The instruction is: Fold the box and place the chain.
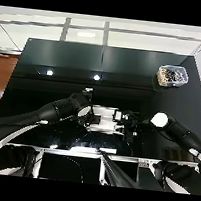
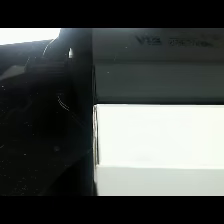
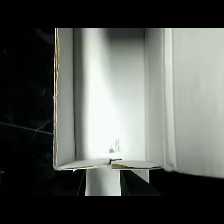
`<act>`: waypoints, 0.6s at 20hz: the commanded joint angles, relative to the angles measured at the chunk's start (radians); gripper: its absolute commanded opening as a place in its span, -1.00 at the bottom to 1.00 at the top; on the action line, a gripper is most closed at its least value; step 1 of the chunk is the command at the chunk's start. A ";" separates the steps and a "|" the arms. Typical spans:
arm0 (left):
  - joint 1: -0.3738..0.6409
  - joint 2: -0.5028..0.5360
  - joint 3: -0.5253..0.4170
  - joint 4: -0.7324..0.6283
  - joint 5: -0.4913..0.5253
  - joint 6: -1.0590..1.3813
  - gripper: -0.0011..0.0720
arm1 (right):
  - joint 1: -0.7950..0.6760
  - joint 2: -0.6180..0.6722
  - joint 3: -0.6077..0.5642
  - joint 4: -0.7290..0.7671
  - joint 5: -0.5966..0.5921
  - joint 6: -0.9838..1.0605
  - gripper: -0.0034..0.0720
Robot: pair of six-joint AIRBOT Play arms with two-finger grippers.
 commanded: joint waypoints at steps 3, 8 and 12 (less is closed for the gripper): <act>0.000 0.000 0.000 -0.001 0.002 -0.001 -0.89 | 0.054 -0.019 0.000 0.101 -0.071 0.063 -0.27; 0.000 0.000 0.000 -0.001 0.002 -0.001 -0.89 | 0.064 -0.032 0.000 0.104 -0.095 0.062 -0.27; 0.000 0.000 0.000 -0.001 0.002 -0.001 -0.89 | 0.064 -0.033 0.000 0.104 -0.101 0.062 -0.26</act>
